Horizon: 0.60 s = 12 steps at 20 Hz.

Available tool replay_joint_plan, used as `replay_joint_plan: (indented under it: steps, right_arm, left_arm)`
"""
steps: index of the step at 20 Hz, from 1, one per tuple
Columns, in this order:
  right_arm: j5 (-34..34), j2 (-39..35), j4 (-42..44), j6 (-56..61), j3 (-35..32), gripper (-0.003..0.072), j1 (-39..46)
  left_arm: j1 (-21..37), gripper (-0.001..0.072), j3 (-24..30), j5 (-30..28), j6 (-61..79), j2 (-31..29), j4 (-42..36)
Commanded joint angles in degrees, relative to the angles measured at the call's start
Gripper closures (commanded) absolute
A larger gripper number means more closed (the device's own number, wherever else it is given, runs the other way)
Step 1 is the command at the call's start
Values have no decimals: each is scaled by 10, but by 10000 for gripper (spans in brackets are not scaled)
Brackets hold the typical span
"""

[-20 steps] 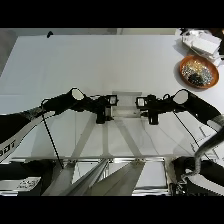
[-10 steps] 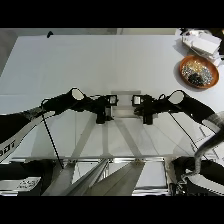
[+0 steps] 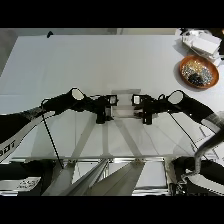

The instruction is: Fold the box and place the chain.

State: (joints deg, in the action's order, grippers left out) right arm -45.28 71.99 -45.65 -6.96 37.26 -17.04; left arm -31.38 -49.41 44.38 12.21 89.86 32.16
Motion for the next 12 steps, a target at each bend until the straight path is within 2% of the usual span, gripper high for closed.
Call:
replay_joint_plan:
  steps: [1, 3, 7, 12]
  right_arm:
    - [-32, -32, -53, 42, 0, 558, 1]
    - [-74, -56, -87, 62, -1, 669, 13]
    - [-118, -101, -72, 154, -1, 670, 60]
    - [-140, -134, -64, 451, -1, 670, 182]
  left_arm:
    - [0, 396, 0, 0, 0, 0, 0]
    - [0, 396, 0, 0, 0, 0, 0]
    - [0, 396, 0, 0, 0, 0, 0]
    - [0, 396, 0, 0, 0, 0, 0]
